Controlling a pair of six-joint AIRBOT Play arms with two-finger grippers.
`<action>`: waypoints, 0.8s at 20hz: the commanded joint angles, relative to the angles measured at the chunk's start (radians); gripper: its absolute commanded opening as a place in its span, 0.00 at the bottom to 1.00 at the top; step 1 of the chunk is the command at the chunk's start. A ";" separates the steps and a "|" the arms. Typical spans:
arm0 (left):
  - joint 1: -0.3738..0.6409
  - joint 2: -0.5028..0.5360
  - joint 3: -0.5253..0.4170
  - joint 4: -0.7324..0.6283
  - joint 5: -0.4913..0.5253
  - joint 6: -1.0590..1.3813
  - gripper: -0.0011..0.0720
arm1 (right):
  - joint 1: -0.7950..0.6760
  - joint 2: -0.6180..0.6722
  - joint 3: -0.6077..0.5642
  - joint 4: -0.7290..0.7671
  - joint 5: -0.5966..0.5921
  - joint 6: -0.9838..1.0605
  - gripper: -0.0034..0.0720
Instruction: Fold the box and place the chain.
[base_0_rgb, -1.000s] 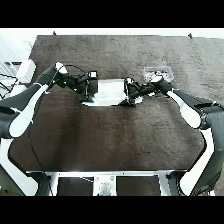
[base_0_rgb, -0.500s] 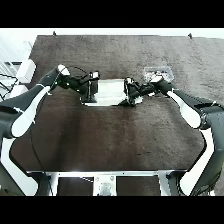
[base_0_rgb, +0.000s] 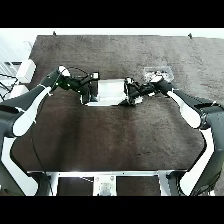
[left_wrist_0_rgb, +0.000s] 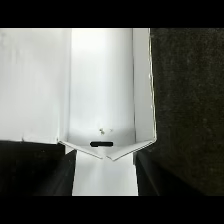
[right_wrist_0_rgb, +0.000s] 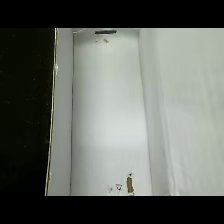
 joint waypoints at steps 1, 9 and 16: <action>0.000 -0.001 -0.001 -0.008 0.007 0.018 0.58 | -0.001 0.000 0.000 0.000 0.000 0.000 0.80; -0.020 -0.033 0.000 -0.064 0.015 0.061 0.34 | -0.001 0.000 0.000 0.000 0.000 0.000 0.80; -0.039 -0.055 0.000 -0.108 0.043 0.078 0.34 | -0.001 0.000 0.000 0.000 0.000 0.000 0.80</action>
